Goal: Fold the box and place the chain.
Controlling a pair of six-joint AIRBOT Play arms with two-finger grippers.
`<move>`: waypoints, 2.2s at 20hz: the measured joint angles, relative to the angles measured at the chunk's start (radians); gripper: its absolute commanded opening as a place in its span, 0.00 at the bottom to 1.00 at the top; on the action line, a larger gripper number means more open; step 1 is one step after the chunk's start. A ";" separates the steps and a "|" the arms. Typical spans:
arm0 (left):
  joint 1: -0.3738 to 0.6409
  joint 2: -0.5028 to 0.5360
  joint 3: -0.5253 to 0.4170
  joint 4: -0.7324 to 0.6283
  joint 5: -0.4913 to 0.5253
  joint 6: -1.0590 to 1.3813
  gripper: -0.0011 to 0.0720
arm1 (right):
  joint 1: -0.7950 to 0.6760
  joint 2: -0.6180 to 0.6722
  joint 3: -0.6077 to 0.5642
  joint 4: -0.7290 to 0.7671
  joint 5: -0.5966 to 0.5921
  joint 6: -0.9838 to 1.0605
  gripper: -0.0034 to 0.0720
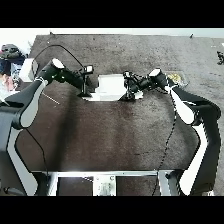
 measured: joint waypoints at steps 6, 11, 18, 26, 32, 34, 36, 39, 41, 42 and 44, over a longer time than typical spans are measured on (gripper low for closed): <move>-0.038 0.000 -0.030 -0.026 0.067 0.019 0.81 | 0.000 0.000 0.000 0.000 0.000 0.000 0.50; -0.044 0.000 -0.035 -0.053 0.071 0.012 0.73 | 0.000 0.000 0.000 0.000 0.000 0.001 0.50; -0.045 0.000 -0.035 -0.087 0.072 -0.009 0.29 | 0.000 0.000 0.000 0.001 -0.002 0.002 0.50; -0.045 -0.023 -0.035 -0.198 0.066 -0.010 0.29 | 0.000 0.000 0.000 0.001 -0.002 0.001 0.50; -0.046 -0.040 -0.035 -0.238 0.061 0.007 0.44 | 0.000 0.000 0.000 0.001 -0.001 0.001 0.50; -0.045 -0.043 -0.035 -0.242 0.060 0.012 0.44 | 0.000 0.000 0.000 0.000 -0.001 0.001 0.50; -0.045 -0.045 -0.035 -0.246 0.059 0.018 0.57 | 0.000 0.000 0.000 0.001 -0.001 0.001 0.50; -0.046 -0.047 -0.035 -0.251 0.054 0.038 0.93 | 0.000 0.000 0.000 0.000 -0.001 0.001 0.50; -0.046 -0.047 -0.035 -0.254 0.055 0.047 0.93 | 0.000 0.000 0.000 0.000 -0.001 0.001 0.50; -0.045 -0.047 -0.035 -0.254 0.055 0.050 0.93 | 0.000 0.000 0.000 0.000 -0.001 0.001 0.50; -0.045 -0.047 -0.035 -0.255 0.055 0.054 0.92 | 0.000 0.000 0.000 0.000 -0.001 0.001 0.50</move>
